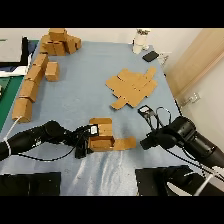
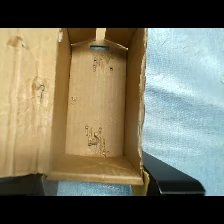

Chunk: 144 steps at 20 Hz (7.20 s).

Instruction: Fold the box.

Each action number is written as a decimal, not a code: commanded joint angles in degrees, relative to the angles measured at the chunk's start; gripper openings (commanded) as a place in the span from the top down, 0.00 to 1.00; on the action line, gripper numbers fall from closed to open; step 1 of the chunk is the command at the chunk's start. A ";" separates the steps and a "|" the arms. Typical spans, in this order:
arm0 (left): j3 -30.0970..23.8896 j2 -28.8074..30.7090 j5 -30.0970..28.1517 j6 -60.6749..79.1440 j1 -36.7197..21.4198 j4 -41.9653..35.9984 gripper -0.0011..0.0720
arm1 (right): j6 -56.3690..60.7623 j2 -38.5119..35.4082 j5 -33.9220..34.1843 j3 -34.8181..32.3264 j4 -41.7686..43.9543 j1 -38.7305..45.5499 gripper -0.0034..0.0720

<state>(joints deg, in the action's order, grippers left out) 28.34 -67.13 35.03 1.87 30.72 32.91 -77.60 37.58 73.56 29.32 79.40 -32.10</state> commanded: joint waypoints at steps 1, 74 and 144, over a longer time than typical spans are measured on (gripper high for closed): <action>0.04 0.00 -0.02 0.02 0.00 0.09 0.45 | 5.18 -0.59 -8.04 -5.53 13.60 6.82 0.95; 0.04 0.00 0.00 0.02 0.00 0.09 0.45 | -38.21 43.76 -11.10 24.74 60.00 19.43 0.95; 0.04 0.00 0.00 0.02 0.00 0.09 0.45 | -59.87 13.79 -44.98 2.01 14.03 -26.60 0.68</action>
<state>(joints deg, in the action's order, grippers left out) 28.34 -67.13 35.05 1.87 30.72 32.97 -137.67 51.27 26.79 31.38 91.29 -58.61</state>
